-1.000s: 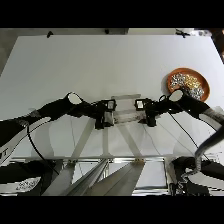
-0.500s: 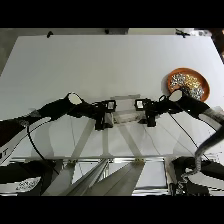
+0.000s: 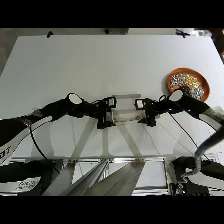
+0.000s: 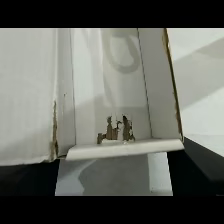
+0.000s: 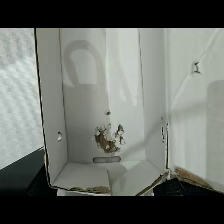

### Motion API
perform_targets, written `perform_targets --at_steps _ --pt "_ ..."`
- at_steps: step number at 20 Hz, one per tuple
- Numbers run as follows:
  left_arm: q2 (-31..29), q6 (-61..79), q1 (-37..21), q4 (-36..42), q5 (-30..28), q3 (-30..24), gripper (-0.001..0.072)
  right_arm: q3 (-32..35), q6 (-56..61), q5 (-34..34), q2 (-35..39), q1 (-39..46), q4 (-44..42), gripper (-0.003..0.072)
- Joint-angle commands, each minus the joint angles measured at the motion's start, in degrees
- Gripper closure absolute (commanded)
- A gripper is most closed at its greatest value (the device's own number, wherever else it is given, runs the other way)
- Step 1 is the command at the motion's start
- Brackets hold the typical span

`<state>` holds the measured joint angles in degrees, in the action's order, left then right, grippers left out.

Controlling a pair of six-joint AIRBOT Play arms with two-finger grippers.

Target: Fold the box and place the chain.

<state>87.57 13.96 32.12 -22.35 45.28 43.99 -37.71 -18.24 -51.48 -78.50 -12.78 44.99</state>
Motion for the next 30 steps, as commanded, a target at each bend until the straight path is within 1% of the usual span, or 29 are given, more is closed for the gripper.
perform_targets --at_steps 1,5,6,7,8,9,10,30 --pt "0.46 0.02 0.11 0.68 -0.33 0.00 0.0018 0.02 -0.04 -0.15 0.04 -0.02 0.00 0.0179" --pt "0.57 0.02 0.11 0.70 -0.35 0.00 0.0028 0.02 -0.04 -0.15 0.04 0.00 0.00 0.0179" --pt "0.57 0.00 0.11 0.68 -0.31 0.00 0.0080 0.02 -0.04 -0.15 0.04 -0.02 0.00 0.0179" --pt "0.57 0.00 0.11 0.66 -0.11 0.00 0.0216 0.02 -0.04 -0.15 0.04 -0.02 0.00 0.0179" --pt "0.57 0.00 0.13 0.68 0.00 0.00 0.0298 0.02 -0.04 -0.15 0.04 -0.02 0.00 0.0179" --pt "0.57 -0.02 0.13 0.68 0.00 0.00 0.0337 0.02 -0.04 -0.15 0.04 -0.02 0.00 0.0179" --pt "0.57 -0.02 0.13 0.68 -0.02 0.00 0.0346 0.02 -0.04 -0.15 0.04 -0.02 0.00 0.0179" --pt "0.57 -0.07 0.11 0.72 -0.04 0.02 0.0343 0.02 -0.04 -0.15 0.04 -0.02 0.00 0.0179"
